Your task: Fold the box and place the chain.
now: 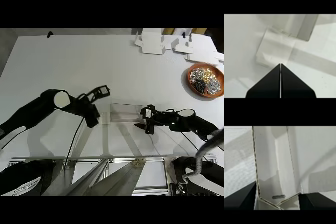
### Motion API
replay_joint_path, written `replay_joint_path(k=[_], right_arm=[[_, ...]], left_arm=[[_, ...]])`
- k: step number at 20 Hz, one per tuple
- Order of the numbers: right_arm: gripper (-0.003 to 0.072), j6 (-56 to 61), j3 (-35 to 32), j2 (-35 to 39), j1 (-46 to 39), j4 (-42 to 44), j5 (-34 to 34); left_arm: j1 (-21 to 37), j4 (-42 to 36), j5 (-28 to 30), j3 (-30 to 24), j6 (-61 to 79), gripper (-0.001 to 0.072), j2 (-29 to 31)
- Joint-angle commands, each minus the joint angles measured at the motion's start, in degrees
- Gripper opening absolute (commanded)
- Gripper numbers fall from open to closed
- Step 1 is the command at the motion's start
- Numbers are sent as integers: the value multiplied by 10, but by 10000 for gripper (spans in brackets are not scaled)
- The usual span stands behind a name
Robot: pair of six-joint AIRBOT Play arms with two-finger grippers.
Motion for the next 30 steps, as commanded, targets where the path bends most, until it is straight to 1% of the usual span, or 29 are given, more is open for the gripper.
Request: replay_joint_path(k=[1,3,4,6,8,10,13,16,19,22,23,26,27,30], right_arm=[[411,0,0,0,0,-1,-1],[411,0,0,0,0,-1,-1],[411,0,0,0,0,-1,0],[411,0,0,0,0,-1,-1],[411,0,0,0,0,-1,0],[411,0,0,0,0,-1,0],[411,0,0,0,0,-1,-1],[411,0,0,0,0,-1,-1],[411,0,0,0,0,-1,-1],[411,0,0,0,0,-1,-1],[411,0,0,0,0,-1,-1],[411,0,0,0,0,-1,-1],[411,0,0,0,0,-1,-1],[411,0,0,0,0,-1,-1]], left_arm=[[40,48,-39,0,-208,6,44],[58,17,-31,-14,-310,6,37],[66,-8,-19,-28,-335,6,27],[70,-55,15,-55,-335,6,2],[67,-100,43,-67,-332,7,-34],[60,-136,50,-66,-329,10,-73],[49,-161,61,-66,-327,10,-111],[45,-168,64,-64,-311,10,-113],[45,-193,65,-60,-278,9,-98],[45,-198,65,-59,-264,14,-79],[43,-199,67,-59,-253,53,-75],[27,-214,81,-56,-228,291,-72],[20,-222,88,-56,-221,303,-72],[8,-227,103,-55,-215,303,-72]])
